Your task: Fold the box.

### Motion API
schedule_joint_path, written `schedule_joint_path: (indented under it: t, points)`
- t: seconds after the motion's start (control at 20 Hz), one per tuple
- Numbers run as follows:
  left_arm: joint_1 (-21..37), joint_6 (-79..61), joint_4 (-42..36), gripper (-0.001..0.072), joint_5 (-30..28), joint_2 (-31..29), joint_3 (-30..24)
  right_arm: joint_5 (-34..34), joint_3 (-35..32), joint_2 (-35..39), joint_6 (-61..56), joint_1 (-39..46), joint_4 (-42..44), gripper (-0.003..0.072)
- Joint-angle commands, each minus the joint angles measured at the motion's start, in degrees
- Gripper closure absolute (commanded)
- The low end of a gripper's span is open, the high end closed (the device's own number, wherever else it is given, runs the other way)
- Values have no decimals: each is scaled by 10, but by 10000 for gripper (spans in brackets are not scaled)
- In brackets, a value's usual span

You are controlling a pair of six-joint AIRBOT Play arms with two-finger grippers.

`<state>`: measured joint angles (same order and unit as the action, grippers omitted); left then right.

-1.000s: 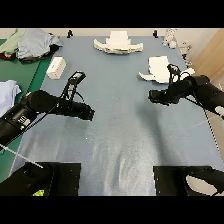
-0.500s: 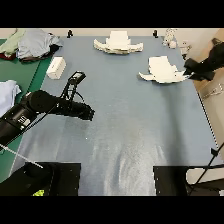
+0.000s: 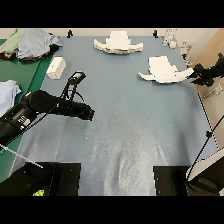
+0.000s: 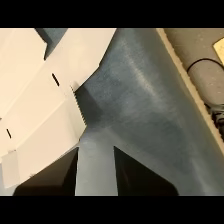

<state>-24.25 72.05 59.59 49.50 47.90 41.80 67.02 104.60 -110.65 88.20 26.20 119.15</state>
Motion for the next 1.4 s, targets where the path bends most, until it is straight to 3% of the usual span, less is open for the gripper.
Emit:
schedule_joint_path:
  t: [0.0,0.4,0.45,0.55,0.6,0.85,0.95,1.15,1.35]
  points:
    - [0,0,0,699,0,0,0,-10,20,-39,31,5,59,375]
    - [0,0,0,699,0,0,0,-5,31,-44,44,-9,89,425]
    - [0,0,0,699,0,0,0,-5,31,-44,45,-12,91,527]
    - [0,0,0,699,0,0,0,-6,31,-44,49,-17,93,574]
    - [0,0,0,699,0,0,0,-5,31,-44,50,-19,93,677]
    - [0,0,0,699,0,0,0,25,30,-22,58,-35,90,688]
    - [0,0,0,699,0,0,0,35,21,14,37,-46,45,690]
    - [0,0,0,699,0,0,0,42,-95,132,18,-63,26,691]
    - [0,0,0,699,0,0,0,-7,-350,305,18,-89,28,690]
